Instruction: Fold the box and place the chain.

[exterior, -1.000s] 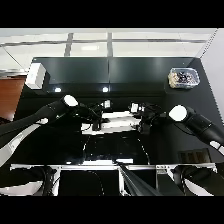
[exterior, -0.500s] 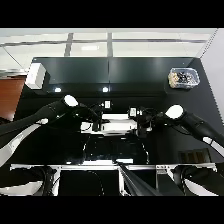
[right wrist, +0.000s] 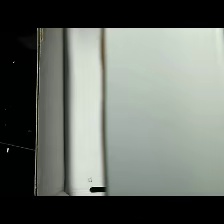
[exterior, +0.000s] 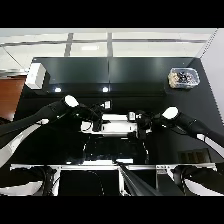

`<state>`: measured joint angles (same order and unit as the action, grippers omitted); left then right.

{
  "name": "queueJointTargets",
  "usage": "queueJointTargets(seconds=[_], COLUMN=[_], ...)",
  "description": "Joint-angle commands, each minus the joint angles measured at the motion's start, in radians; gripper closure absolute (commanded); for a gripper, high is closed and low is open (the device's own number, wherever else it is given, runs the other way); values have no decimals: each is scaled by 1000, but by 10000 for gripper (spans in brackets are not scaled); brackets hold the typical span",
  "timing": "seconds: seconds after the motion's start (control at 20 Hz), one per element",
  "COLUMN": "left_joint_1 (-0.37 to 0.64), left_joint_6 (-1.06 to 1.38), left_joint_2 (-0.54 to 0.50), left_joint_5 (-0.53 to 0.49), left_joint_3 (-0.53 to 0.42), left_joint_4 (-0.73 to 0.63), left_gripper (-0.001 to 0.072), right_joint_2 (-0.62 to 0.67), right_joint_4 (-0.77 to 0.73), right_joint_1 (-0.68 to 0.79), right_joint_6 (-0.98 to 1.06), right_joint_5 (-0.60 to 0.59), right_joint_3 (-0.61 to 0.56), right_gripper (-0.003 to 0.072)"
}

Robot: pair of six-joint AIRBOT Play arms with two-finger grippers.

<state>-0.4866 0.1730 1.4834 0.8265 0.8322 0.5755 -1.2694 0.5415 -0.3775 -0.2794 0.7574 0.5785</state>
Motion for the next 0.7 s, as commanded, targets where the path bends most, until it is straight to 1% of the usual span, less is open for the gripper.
queueJointTargets(seconds=[0.0, 0.15, 0.3, 0.65], left_joint_1=[0, 0, 0, 0], left_joint_6=[-1, -1, -1, -1], left_joint_2=[0, 0, 0, 0], left_joint_5=[9, 21, 21, 21], left_joint_3=[0, 0, 0, 0], left_joint_4=[0, 0, 0, 0], left_gripper=[686, 686, 685, 686], right_joint_2=[-25, -26, -28, -28], right_joint_4=[10, 12, 54, 53], right_joint_1=[0, 0, 0, 0], right_joint_6=[22, 34, 76, 78], right_joint_5=[-5, -14, -23, -25], right_joint_3=[3, 3, 3, 3], right_gripper=[-19, -19, -19, -19])
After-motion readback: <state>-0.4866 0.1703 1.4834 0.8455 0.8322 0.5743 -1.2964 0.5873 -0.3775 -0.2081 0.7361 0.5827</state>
